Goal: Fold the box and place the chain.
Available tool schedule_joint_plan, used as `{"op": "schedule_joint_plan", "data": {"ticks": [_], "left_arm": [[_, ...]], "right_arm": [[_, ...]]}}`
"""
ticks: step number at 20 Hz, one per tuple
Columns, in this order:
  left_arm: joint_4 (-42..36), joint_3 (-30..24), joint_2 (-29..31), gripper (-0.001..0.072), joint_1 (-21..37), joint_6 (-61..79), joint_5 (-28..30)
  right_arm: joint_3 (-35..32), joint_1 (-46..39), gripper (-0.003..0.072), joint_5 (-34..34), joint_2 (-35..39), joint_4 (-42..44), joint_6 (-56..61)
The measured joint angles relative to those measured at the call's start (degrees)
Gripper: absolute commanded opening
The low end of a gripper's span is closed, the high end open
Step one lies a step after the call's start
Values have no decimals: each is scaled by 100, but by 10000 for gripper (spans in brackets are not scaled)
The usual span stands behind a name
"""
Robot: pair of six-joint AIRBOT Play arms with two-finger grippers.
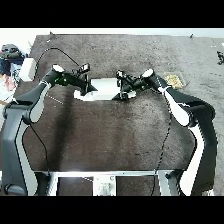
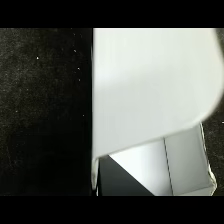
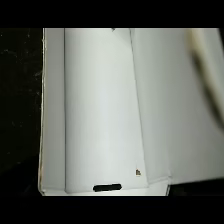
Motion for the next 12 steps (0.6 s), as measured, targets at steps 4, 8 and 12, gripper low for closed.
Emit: {"op": "schedule_joint_plan", "data": {"ticks": [4,8,12], "left_arm": [[0,0,0,11,0,2,0],[2,0,0,11,0,7,-2],[0,0,0,11,0,7,-2]], "right_arm": [[2,0,591,-24,-28,2,0],[4,0,411,-33,-37,-42,4],[4,0,412,-39,-37,-90,4]]}}
